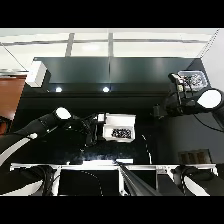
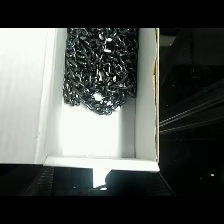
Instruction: Fold the box and place the chain.
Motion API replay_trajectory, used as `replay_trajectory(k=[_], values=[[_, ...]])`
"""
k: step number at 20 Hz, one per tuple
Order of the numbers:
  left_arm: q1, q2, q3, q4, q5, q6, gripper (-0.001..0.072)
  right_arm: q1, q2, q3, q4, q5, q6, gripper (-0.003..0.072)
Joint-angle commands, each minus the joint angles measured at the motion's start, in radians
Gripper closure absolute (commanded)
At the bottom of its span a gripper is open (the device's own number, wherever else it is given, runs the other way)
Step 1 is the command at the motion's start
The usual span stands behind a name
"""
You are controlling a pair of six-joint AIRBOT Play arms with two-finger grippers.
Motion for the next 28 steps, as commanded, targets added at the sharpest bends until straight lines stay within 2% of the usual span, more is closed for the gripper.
replay_trajectory(k=[1,2,3,6,8,11,13,16,22,25,28], values=[[0.000,-0.001,0.000,0.000,-0.007,-0.002,0.0358,0.090,-0.031,0.000,0.029,-0.107,0.091,0.0294],[0.000,-0.001,0.000,0.000,-0.008,-0.002,0.0358,0.106,-0.051,0.000,0.079,-0.111,0.082,0.0106],[0.000,-0.001,0.000,0.000,-0.009,-0.002,0.0358,0.118,-0.068,0.000,0.132,-0.119,0.043,0.0019],[0.000,-0.001,0.000,0.000,-0.009,-0.002,0.0359,0.126,-0.092,0.000,0.304,-0.175,-0.172,0.0019],[0.000,-0.001,0.000,0.000,-0.009,-0.002,0.0359,0.127,-0.095,0.000,0.350,-0.180,-0.275,0.0019],[0.000,-0.001,0.000,0.000,-0.009,-0.002,0.0358,0.127,-0.095,0.000,0.395,-0.046,-0.597,0.0020],[0.000,-0.001,0.000,0.000,-0.009,-0.002,0.0358,0.127,-0.095,0.000,0.346,0.022,-0.772,0.0020],[0.000,-0.001,0.000,0.000,-0.009,-0.002,0.0358,0.127,-0.098,0.000,0.253,0.028,-0.864,0.0019],[0.000,-0.001,0.000,0.000,-0.009,-0.002,0.0358,0.195,-0.099,-0.023,0.244,0.022,-1.026,0.0020],[0.000,-0.001,0.000,0.000,-0.009,-0.002,0.0358,0.229,-0.099,-0.046,0.244,-0.034,-1.069,0.0020],[0.000,-0.001,0.000,0.000,-0.009,-0.002,0.0358,0.229,-0.099,-0.055,0.247,-0.016,-1.076,0.0020]])
